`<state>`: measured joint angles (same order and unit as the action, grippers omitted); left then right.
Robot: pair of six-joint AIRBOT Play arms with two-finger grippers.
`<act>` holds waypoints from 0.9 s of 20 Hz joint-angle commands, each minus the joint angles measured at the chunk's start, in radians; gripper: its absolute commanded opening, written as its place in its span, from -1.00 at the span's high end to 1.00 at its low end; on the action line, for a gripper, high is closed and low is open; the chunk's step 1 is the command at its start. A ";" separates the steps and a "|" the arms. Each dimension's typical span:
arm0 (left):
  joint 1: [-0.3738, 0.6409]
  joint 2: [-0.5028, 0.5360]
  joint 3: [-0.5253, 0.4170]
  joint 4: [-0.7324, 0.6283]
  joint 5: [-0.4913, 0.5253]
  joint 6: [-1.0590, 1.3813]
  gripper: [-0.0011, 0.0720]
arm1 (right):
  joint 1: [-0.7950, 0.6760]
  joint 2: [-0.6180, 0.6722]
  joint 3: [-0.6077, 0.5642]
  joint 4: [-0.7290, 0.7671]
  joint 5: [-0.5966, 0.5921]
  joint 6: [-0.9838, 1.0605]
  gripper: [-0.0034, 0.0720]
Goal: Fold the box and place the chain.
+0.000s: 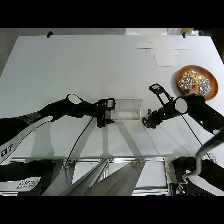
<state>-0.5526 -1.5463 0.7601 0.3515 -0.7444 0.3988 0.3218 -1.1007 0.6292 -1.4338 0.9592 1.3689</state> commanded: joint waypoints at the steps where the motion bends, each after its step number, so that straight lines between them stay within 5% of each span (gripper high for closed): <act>1: 0.000 0.000 0.000 0.000 0.000 0.000 0.23 | 0.001 -0.001 -0.001 -0.006 0.010 -0.033 0.39; 15: 0.000 0.000 0.000 0.000 0.000 0.000 0.23 | 0.047 -0.057 -0.001 -0.010 0.013 -0.113 0.45; 18: 0.000 0.000 0.000 0.000 0.000 0.000 0.23 | 0.047 -0.059 -0.001 -0.035 0.027 -0.109 0.75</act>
